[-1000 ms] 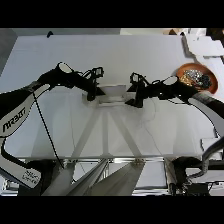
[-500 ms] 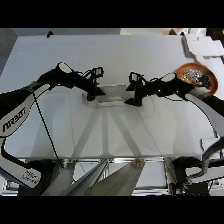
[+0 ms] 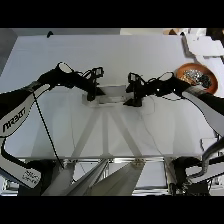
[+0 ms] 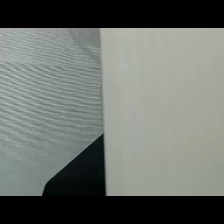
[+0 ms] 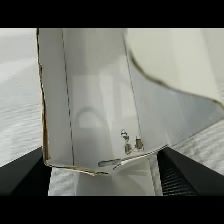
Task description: Fold the box and place the chain.
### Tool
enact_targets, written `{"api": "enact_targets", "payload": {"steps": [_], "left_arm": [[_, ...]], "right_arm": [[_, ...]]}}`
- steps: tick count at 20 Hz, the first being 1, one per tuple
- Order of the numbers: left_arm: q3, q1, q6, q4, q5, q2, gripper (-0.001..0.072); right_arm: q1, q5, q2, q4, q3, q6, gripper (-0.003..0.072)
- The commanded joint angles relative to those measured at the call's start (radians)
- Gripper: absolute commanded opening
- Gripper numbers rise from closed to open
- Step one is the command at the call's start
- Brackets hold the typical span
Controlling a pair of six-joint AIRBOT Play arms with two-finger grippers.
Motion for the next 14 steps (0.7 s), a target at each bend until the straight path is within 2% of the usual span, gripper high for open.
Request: {"api": "enact_targets", "payload": {"steps": [1, 6, 14], "left_arm": [[0.0, 0.001, 0.0, 0.0, 0.0, 0.0, 0.0013], [0.0, 0.001, 0.0, 0.0, 0.0, 0.0, 0.0013], [0.0, 0.001, 0.0, 0.0, 0.0, 0.0, 0.0013]], "right_arm": [[0.004, 0.002, -0.01, -0.003, 0.002, -0.01, 0.0693], [0.064, -0.047, -0.013, -0.002, 0.001, -0.01, 0.0693], [0.068, -0.051, -0.051, -0.005, 0.001, 0.017, 0.0693]]}}
